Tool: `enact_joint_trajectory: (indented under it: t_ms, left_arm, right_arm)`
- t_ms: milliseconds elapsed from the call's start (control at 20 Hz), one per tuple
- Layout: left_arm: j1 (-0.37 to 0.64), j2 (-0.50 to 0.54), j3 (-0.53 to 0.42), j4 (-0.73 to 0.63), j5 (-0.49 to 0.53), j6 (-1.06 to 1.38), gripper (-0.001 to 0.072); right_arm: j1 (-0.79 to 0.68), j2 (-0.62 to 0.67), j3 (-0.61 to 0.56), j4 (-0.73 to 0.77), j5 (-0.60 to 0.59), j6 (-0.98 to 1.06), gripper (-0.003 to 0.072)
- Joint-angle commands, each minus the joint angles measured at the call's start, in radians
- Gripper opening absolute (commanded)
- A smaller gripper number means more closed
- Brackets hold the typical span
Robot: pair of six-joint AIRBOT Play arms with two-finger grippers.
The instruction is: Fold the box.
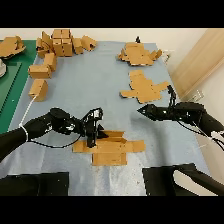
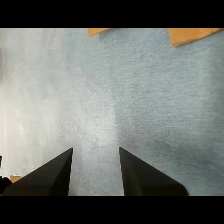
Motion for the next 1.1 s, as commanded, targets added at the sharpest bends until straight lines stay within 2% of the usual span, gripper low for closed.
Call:
enact_joint_trajectory:
  t_ms: [0, 300, 350, 400, 450, 650, 700, 750, 800, 1050]
  left_arm:
    - [0.000, 0.002, -0.022, -0.006, 0.000, 0.039, 0.0011]
    - [0.000, 0.001, -0.024, -0.001, 0.029, 0.023, 0.0012]
    - [0.000, 0.001, -0.023, -0.001, 0.040, 0.018, 0.0012]
    - [0.000, 0.001, -0.023, -0.001, 0.050, 0.006, 0.0011]
    - [0.000, 0.001, -0.023, -0.002, 0.059, -0.004, 0.0012]
    - [0.023, 0.001, -0.023, -0.001, 0.058, -0.050, 0.0011]
    - [0.029, 0.001, -0.024, -0.001, 0.056, -0.056, 0.0012]
    - [0.032, 0.001, -0.024, -0.001, 0.056, -0.057, 0.0012]
    - [0.031, 0.001, -0.024, -0.001, 0.056, -0.057, 0.0011]
    - [0.031, 0.001, -0.023, -0.001, 0.055, -0.076, 0.0012]
  right_arm:
    - [0.000, 0.000, -0.002, -0.002, 0.000, 0.000, 0.0452]
    - [0.001, 0.000, -0.002, -0.002, -0.019, 0.000, 0.0442]
    - [0.000, 0.000, -0.002, -0.002, -0.027, -0.003, 0.0394]
    - [0.000, 0.000, -0.002, -0.002, -0.040, -0.009, 0.0300]
    - [0.000, 0.000, -0.002, -0.002, -0.055, -0.020, 0.0261]
    - [0.001, 0.000, -0.002, -0.003, -0.102, -0.023, 0.0261]
    - [0.001, 0.000, -0.002, -0.003, -0.116, -0.030, 0.0223]
    - [0.001, 0.000, -0.002, -0.005, -0.129, -0.038, 0.0134]
    - [0.001, 0.000, -0.002, -0.005, -0.141, -0.054, 0.0005]
    - [0.050, 0.052, -0.002, -0.020, -0.130, -0.082, 0.0003]
